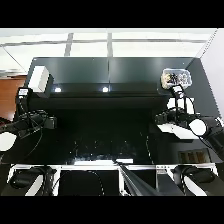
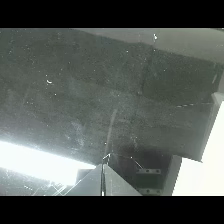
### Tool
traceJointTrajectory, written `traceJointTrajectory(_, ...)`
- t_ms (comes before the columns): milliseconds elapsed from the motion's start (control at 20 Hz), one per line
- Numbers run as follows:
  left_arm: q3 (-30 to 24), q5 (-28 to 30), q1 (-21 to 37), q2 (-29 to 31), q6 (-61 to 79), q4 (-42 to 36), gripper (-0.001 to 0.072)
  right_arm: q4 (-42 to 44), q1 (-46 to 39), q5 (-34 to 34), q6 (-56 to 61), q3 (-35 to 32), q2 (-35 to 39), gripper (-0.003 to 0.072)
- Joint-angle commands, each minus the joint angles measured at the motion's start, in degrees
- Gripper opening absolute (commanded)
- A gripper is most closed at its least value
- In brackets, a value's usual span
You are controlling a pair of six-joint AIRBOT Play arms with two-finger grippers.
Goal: Fold the box and place the chain.
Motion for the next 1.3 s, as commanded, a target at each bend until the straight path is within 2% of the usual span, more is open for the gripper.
traceJointTrajectory(0, 0.0, 0.0, 0.0, 0.0, 0.0, 0.0, 0.0028, 0.0, 0.0, 0.0, 0.0, 0.0, 0.0, 0.0013)
traceJointTrajectory(250, 0.0, 0.0, 0.0, 0.0, 0.0, 0.0, 0.0028, 0.0, 0.0, -0.1, 0.0, 0.0, 0.0, 0.0012)
traceJointTrajectory(450, 0.0, 0.0, 0.0, 0.0, 0.0, 0.0, 0.0028, 0.5, 0.0, -7.1, 0.0, 0.0, 0.0, 0.0013)
traceJointTrajectory(600, 0.0, 0.2, 0.0, 0.0, 0.0, 0.0, 0.0028, 2.8, 0.0, -8.5, 0.0, 0.0, 0.0, 0.0013)
traceJointTrajectory(750, 0.0, 4.4, 0.0, 0.0, 0.0, 0.0, 0.0028, 4.1, 0.0, -10.2, 0.0, 0.0, 0.0, 0.0024)
traceJointTrajectory(800, 0.0, 5.5, 0.0, 0.0, 0.0, 0.0, 0.0028, 4.1, 0.0, -11.5, 0.1, 0.0, 0.0, 0.0258)
traceJointTrajectory(850, 0.0, 6.7, 0.0, 0.0, 0.0, 0.0, 0.0028, 4.4, 0.0, -13.0, 0.1, 0.0, 0.0, 0.0713)
traceJointTrajectory(1000, 0.0, 10.3, 0.0, -0.2, 0.0, -1.3, 0.0028, 5.0, -1.1, -12.9, 1.2, 0.7, 0.0, 0.0705)
traceJointTrajectory(1150, 0.0, 12.4, 0.0, -0.2, 0.0, -1.3, 0.0030, 4.9, -8.8, -8.7, 2.5, 4.9, 0.0, 0.0704)
traceJointTrajectory(1200, 0.0, 12.6, 0.0, -0.2, 0.0, -1.3, 0.0087, 4.9, -12.7, -7.2, 2.6, 6.8, 0.0, 0.0704)
traceJointTrajectory(1250, 0.0, 12.5, 0.0, -0.3, 0.0, -1.3, 0.0415, 4.9, -17.4, -5.8, 2.6, 8.9, -0.1, 0.0704)
